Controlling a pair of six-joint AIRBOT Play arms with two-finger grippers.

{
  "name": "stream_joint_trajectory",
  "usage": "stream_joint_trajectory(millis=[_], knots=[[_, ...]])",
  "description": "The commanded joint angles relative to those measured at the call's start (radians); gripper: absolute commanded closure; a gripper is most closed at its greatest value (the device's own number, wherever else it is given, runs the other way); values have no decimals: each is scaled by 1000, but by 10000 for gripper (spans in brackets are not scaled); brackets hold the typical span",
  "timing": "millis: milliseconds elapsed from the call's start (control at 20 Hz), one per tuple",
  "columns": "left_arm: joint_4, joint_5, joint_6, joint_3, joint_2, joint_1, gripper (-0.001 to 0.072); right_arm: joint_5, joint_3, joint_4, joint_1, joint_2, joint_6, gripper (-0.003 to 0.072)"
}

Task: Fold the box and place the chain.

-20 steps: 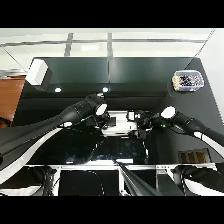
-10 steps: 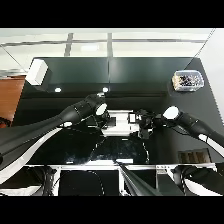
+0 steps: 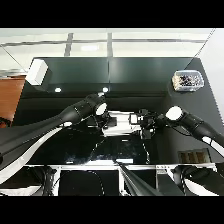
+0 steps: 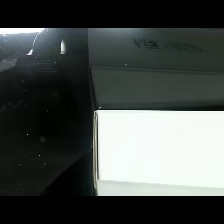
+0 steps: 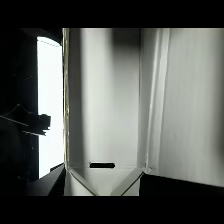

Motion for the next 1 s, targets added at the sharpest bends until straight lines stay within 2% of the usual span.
stream_joint_trajectory(millis=[0, 200, 250, 300, 650, 700, 750, 850, 900, 950], knots=[[0, -4, 1, 0, 0, 1, 683, 1, 1, -2, -1, 2, 29, 301], [0, -4, 1, 0, 0, 2, 683, 0, 1, -17, 0, 5, 44, 292], [0, -4, 1, 0, 0, 2, 683, -3, 1, -33, -1, 6, 61, 53], [0, -4, 1, 0, 0, 2, 683, -2, 1, -52, -1, 6, 71, -3], [1, -4, 2, 0, 0, 3, 683, -1, 1, -110, -1, 41, 72, 1], [0, -4, 2, 0, 0, 3, 683, 3, 1, -102, 0, 46, 72, 41], [0, -5, 2, 0, 0, 3, 683, 13, 1, -85, 0, 47, 72, 173], [1, -4, 2, 0, 0, 3, 683, 43, 1, -51, 0, 47, 72, 379], [0, -4, 2, 0, 0, 3, 683, 53, 1, -35, 0, 47, 76, 456], [0, -4, 2, 0, 0, 3, 683, 53, 1, -19, 2, 47, 85, 456]])
